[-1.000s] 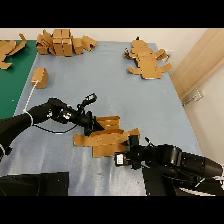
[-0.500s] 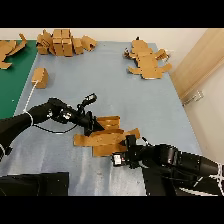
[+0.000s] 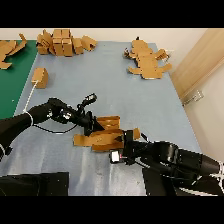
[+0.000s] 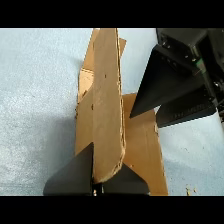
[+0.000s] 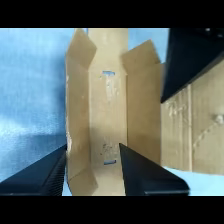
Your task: Fold the box.
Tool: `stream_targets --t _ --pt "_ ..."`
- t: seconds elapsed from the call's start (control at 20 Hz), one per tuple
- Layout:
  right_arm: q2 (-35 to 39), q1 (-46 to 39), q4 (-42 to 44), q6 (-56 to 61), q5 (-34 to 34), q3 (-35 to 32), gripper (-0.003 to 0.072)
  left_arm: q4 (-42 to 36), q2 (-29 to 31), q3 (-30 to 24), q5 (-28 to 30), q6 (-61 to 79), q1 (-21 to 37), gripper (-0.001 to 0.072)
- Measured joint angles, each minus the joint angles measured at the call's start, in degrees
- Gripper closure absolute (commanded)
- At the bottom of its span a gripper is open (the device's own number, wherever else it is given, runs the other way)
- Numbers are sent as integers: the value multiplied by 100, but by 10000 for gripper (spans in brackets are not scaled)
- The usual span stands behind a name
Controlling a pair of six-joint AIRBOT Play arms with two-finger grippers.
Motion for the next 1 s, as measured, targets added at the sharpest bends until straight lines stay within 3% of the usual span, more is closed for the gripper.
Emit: stream_targets --t 0.15,0.25,0.65,1.0 --pt "0 -195 -17 181 66 17 177 0 0 0 0 0 0 698" --pt "-4 -315 -15 313 133 22 -26 0 0 0 0 0 0 698" --pt "2 -678 142 643 337 26 -25 -2 0 -2 0 0 0 698" --pt "4 -728 468 684 2 26 -26 0 0 -2 0 0 0 698"
